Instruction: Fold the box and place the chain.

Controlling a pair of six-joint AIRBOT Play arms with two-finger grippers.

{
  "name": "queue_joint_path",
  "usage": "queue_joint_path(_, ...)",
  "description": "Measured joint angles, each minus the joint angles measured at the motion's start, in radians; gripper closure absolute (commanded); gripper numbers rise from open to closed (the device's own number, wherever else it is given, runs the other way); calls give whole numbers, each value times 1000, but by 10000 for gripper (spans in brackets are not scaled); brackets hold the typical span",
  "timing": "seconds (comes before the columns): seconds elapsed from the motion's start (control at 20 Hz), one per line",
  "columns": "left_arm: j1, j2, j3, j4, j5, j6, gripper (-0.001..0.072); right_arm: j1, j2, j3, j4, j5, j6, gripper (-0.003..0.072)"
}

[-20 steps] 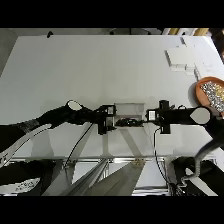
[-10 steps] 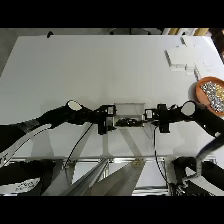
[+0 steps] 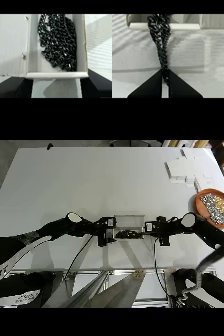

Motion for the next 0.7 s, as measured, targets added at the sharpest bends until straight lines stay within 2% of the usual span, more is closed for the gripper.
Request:
queue_joint_path(0.3,0,0,0,0,0,0,499,-1,212,1,-8,93,39,666)
queue_joint_path(0.45,0,0,0,0,0,0,499,-1,303,1,105,129,41,666)
queue_joint_path(0.7,0,0,0,0,0,0,499,57,357,1,332,144,16,666)
